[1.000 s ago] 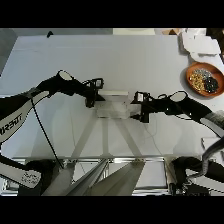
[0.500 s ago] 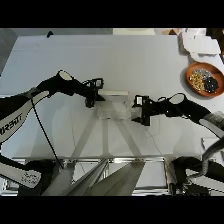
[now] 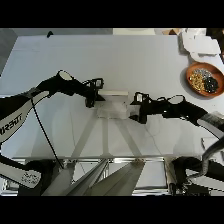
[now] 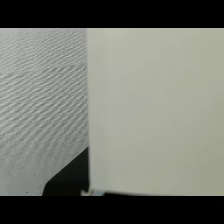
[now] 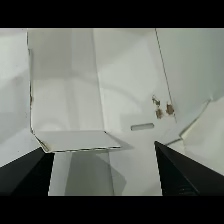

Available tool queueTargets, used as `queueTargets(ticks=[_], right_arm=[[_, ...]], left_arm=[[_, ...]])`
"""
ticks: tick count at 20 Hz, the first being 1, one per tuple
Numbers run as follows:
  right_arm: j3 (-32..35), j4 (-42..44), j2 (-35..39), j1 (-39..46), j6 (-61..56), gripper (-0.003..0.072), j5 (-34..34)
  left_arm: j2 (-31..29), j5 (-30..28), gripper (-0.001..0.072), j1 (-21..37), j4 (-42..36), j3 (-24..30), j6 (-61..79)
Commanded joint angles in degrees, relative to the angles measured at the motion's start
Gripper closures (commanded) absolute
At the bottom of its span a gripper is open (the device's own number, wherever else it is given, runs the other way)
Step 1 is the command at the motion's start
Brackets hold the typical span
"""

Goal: Fold the box and place the chain.

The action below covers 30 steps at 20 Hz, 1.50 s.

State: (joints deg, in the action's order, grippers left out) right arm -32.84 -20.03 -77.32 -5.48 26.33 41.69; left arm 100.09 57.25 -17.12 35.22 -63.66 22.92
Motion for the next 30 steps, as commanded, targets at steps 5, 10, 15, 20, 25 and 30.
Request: queueTargets(ticks=[5, 10, 15, 20, 25, 30], right_arm=[[0.0, 1.6, -0.5, -1.4, -7.4, -0.0007, -1.9], [0.0, -0.5, 0.5, -1.4, -17.1, -0.0007, -2.3], [0.0, -0.7, 1.2, -1.4, -22.7, -0.0007, -2.4], [-0.3, 0.0, 1.7, -1.4, -21.6, -0.0007, -6.0], [-0.9, 4.5, 1.7, -1.4, -9.0, -0.0007, -4.4], [-1.5, 8.1, 0.2, -1.4, -0.9, -0.0007, -5.2]], left_arm=[[0.0, 0.0, 0.0697, 0.0, 0.0, 0.0, 0.0], [0.0, 0.0, 0.0697, 0.0, 0.0, 0.0, 0.0], [0.0, 0.0, 0.0697, 0.0, 0.0, 0.0, 0.0], [0.0, 0.0, 0.0697, 0.0, 0.0, 0.0, 0.0], [0.0, 0.0, 0.0697, 0.0, 0.0, 0.0, 0.0], [0.0, 0.0, 0.0697, 0.0, 0.0, 0.0, 0.0]])
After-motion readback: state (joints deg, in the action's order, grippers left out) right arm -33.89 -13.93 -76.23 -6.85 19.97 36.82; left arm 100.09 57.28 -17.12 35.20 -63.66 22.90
